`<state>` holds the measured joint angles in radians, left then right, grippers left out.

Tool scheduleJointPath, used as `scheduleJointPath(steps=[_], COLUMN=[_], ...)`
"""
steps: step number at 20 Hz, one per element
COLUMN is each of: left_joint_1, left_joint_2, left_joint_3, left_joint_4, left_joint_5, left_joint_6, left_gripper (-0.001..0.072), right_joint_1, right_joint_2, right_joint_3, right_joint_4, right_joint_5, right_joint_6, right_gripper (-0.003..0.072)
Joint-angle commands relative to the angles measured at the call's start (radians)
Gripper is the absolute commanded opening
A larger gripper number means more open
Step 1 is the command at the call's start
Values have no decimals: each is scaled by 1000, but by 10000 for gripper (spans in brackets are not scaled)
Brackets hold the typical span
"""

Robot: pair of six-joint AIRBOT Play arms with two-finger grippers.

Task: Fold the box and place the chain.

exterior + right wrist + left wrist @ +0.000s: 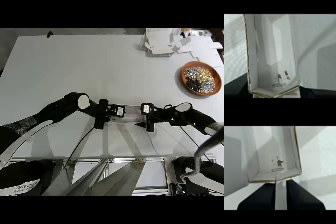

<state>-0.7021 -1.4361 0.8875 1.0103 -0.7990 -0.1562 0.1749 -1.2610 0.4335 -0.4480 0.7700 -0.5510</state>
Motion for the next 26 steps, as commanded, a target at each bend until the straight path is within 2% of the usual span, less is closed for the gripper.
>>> scheduleJointPath(steps=[1, 5, 6, 9, 10, 12, 13, 14, 15, 17, 19, 20, 21, 22, 23, 24, 25, 26], left_joint_1=[-13, -35, -35, -35, -35, -35, -35, -35, -35, -35, -35, -35, -35, -35, -35, -34, -32, -29], left_joint_2=[0, -1, -2, -2, -3, -8, -14, -20, -25, -29, -28, -27, -23, -18, -7, 10, 31, 57], left_joint_3=[1, 1, 1, 1, 1, 1, 1, 1, 1, 1, 1, 1, 1, 1, 1, 1, 1, 1], left_joint_4=[-39, -77, -83, -84, -84, -95, -99, -101, -102, -101, -101, -101, -101, -100, -96, -80, -51, -12], left_joint_5=[48, 82, 81, 85, 85, 85, 84, 84, 84, 85, 83, 82, 80, 73, 59, 38, 18, -6], left_joint_6=[2, 2, 2, -1, -1, -2, -2, -2, -10, -50, -55, -55, -55, -55, -55, -74, -108, -166], left_gripper=[130, 122, 55, 50, 77, 226, 262, 350, 397, 397, 447, 447, 441, 376, 261, 91, 4, 3], right_joint_1=[0, 0, 0, 0, 0, 0, 0, 0, 0, 0, 0, 0, 0, 0, 0, 0, 0, 0], right_joint_2=[0, 0, 0, 0, 0, 0, 0, 0, 0, 0, 0, 0, 0, 0, 0, 0, 0, 0], right_joint_3=[0, 0, 0, 0, 0, 0, 0, 0, 0, 0, 0, 0, 0, 0, 0, 0, 0, 0], right_joint_4=[0, 0, 0, 0, 0, 0, 0, 0, 0, 0, 0, 0, 0, 0, 0, 0, 0, 0], right_joint_5=[0, 0, 0, 0, 0, 0, 0, 0, 0, 0, 0, 0, 0, 0, 0, 0, 0, 0], right_joint_6=[0, 0, 0, 0, 0, 0, 0, 0, 0, 0, 0, 0, 0, 0, 0, 0, 0, 0], right_gripper=[437, 437, 437, 437, 437, 437, 437, 437, 437, 437, 437, 437, 437, 437, 437, 437, 437, 437])
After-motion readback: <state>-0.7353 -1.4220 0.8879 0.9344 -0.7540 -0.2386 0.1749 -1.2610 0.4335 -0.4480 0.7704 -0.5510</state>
